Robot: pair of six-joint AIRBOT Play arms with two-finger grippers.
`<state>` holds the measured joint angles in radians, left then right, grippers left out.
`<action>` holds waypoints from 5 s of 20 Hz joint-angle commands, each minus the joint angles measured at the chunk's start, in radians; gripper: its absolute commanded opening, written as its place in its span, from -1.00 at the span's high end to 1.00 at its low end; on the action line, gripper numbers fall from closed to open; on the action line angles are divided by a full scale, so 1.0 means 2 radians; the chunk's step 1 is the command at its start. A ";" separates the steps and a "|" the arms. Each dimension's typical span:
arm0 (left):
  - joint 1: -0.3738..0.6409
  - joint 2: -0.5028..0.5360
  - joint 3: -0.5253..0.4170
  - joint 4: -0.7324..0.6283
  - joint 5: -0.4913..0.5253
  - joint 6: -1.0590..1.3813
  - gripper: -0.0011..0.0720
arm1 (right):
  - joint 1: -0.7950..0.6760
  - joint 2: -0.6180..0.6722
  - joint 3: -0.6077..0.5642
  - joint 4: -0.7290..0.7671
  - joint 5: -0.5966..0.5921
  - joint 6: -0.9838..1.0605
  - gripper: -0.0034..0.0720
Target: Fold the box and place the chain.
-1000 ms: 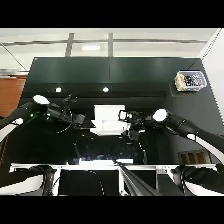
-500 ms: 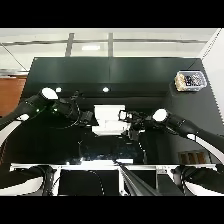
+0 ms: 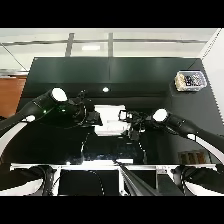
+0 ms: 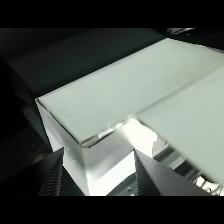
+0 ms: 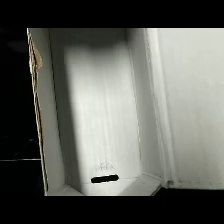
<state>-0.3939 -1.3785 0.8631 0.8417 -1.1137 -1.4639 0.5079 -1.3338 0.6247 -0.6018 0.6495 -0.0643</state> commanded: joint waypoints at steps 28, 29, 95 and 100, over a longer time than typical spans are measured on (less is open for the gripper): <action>-0.174 -0.043 0.104 0.321 -0.039 -0.400 -0.34 | 0.001 0.000 0.000 0.001 0.000 0.001 0.40; -0.173 -0.043 0.103 0.320 -0.038 -0.400 -0.34 | 0.001 0.000 0.000 0.001 0.000 0.001 0.40; -0.164 -0.043 0.093 0.317 -0.007 -0.379 0.90 | 0.040 0.040 -0.001 0.031 0.005 0.055 0.43; -0.164 -0.043 0.093 0.317 -0.007 -0.379 0.90 | 0.039 0.030 -0.001 0.033 -0.021 0.055 0.43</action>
<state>-0.7208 -1.4643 1.0489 1.4761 -1.1278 -2.2211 0.5854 -1.2629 0.6228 -0.5560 0.6289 0.0452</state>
